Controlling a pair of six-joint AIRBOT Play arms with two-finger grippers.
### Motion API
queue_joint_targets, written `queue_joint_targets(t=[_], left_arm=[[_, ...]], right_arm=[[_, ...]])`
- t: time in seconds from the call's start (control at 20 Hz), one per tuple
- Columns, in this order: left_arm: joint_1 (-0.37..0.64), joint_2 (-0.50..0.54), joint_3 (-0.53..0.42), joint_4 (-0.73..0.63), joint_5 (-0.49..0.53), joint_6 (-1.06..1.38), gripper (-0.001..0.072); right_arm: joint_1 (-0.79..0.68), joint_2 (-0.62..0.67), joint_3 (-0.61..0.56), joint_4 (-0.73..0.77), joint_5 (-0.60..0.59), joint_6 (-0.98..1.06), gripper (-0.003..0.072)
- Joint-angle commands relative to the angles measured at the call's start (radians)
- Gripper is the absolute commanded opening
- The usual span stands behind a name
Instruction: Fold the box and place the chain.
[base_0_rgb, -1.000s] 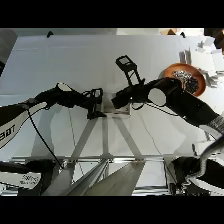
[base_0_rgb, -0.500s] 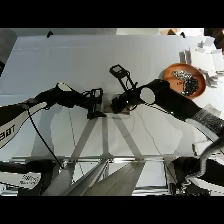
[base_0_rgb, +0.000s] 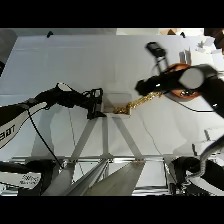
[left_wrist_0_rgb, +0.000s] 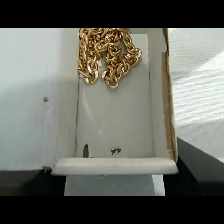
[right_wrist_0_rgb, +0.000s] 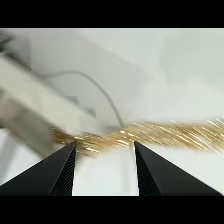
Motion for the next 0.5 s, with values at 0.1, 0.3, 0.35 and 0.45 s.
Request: queue_joint_targets(t=[0.1, 0.3, 0.35, 0.45], left_arm=[[0.001, 0.001, 0.000, 0.000, 0.001, 0.000, 0.0393], [0.001, 0.001, 0.000, 0.000, 0.000, 0.000, 0.0393], [0.001, 0.001, 0.000, 0.000, 0.001, 0.000, 0.0393], [0.001, 0.001, 0.000, 0.000, 0.000, 0.000, 0.0393]], right_arm=[[-0.201, -0.071, -0.046, -0.023, 0.085, 0.051, 0.0694], [-0.165, -0.228, -0.046, -0.074, -0.021, 0.172, 0.0692], [-0.148, -0.255, -0.046, -0.117, -0.057, 0.251, 0.0692], [-0.112, -0.294, -0.043, -0.212, -0.085, 0.385, 0.0690]])
